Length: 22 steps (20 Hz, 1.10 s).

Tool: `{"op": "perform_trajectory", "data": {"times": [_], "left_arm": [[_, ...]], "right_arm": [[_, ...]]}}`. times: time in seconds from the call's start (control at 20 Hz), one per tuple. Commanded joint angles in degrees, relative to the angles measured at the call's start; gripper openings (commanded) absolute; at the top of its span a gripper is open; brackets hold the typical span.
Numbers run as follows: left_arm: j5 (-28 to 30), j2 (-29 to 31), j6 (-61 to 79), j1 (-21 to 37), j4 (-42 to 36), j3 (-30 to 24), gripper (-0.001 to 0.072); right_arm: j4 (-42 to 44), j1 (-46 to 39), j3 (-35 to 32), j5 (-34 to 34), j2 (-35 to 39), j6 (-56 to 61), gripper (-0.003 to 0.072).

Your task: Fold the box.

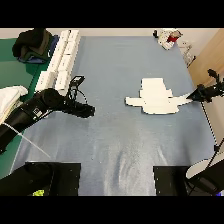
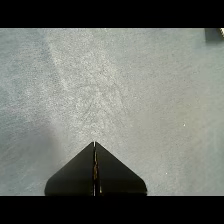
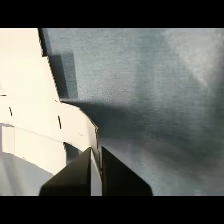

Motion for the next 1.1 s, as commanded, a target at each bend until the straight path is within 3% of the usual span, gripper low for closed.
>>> {"op": "perform_trajectory", "data": {"times": [0.0,0.2,0.3,0.5,0.75,0.95,1.0,1.05], "left_arm": [[0.0,0.0,0.0,0.0,0.0,0.0,0.0012],[0.2,0.0,0.0,0.0,-1.9,0.0,0.0012],[0.2,0.0,0.0,0.1,-1.8,0.0,0.0011],[-0.6,0.0,0.0,1.4,-2.1,0.1,0.0013],[-7.0,0.0,2.1,5.5,-2.4,0.1,0.0012],[-9.8,0.0,7.6,5.8,-7.0,0.1,0.0012],[-9.7,0.0,8.0,5.8,-7.7,0.1,0.0012],[-9.4,0.0,8.0,5.8,-7.7,0.1,0.0012]], "right_arm": [[0.5,2.9,-0.6,-0.5,0.0,0.0,0.0001],[3.1,8.6,-1.4,-0.9,1.2,3.1,0.0000],[3.9,12.0,-4.9,0.0,4.1,4.2,0.0000],[3.9,18.9,-21.1,7.0,15.6,5.7,0.0000],[3.9,25.3,-47.3,17.7,37.3,9.7,0.0000],[3.8,31.3,-61.9,28.7,51.6,15.5,0.0009],[3.7,32.6,-63.5,30.4,53.1,16.6,0.0100],[3.7,33.7,-64.2,31.3,53.7,17.2,0.0253]]}}
